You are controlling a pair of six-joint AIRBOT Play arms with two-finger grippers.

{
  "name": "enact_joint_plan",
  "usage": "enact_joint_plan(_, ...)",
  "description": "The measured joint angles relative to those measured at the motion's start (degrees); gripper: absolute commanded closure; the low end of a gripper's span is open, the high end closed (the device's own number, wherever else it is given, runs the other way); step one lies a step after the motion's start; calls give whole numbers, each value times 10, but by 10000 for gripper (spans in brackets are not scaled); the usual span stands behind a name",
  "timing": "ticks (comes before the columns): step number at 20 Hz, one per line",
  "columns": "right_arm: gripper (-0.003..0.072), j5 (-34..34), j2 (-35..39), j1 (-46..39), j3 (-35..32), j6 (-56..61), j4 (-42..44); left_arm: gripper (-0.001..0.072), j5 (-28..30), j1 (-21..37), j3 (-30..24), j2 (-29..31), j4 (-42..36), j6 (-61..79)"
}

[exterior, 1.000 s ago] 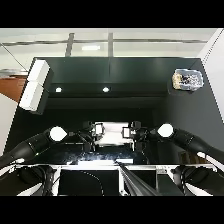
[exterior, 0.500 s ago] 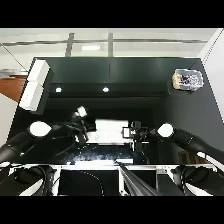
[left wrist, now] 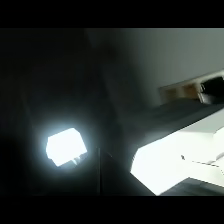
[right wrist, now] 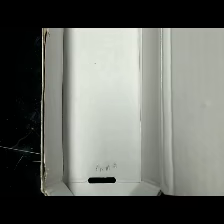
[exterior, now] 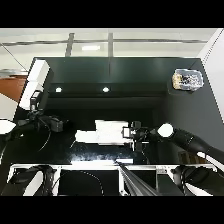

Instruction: Fold the box and place the chain.

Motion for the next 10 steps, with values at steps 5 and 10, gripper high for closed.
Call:
enact_joint_plan(5, 225, 0, 0, 0, 0, 0, 0, 678, -66, 27, -20, -41, 13, -128)
enact_joint_plan(10, 225, 0, 0, 0, 0, 0, 0, 677, -65, -15, -26, -133, 8, -156)
